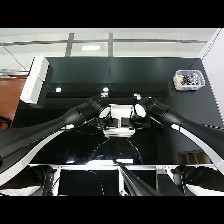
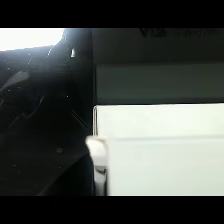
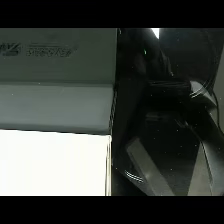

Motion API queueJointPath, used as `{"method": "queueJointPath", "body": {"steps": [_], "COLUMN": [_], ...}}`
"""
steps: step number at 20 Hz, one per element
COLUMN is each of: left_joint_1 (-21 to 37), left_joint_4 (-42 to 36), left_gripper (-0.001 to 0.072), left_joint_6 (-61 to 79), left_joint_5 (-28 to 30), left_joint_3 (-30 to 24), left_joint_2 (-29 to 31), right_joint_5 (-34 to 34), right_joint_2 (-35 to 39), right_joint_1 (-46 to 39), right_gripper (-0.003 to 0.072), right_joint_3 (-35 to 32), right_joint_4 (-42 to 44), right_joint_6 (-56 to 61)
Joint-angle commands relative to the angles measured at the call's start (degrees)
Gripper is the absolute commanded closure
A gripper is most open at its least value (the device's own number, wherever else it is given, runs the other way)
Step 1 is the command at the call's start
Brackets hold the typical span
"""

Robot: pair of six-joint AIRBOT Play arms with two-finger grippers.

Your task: Fold the box and place the chain.

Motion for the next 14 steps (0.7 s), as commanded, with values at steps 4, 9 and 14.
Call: {"method": "queueJointPath", "body": {"steps": [4,9,14], "left_joint_1": [0.02,0.04,0.02], "left_joint_4": [0.07,0.07,0.07], "left_gripper": [0.0682,0.0682,0.0682], "left_joint_6": [0.09,0.09,0.09], "left_joint_5": [-0.09,-0.28,-0.33], "left_joint_3": [0.0,0.0,0.0], "left_joint_2": [0.0,0.0,0.0], "right_joint_5": [-0.42,3.06,3.8], "right_joint_2": [0.07,2.89,5.57], "right_joint_1": [0.07,-0.07,-0.07], "right_gripper": [0.0668,0.0372,0.0372], "right_joint_3": [0.09,0.28,0.33], "right_joint_4": [-0.11,-0.28,-1.84], "right_joint_6": [0.15,-4.57,-6.88]}}
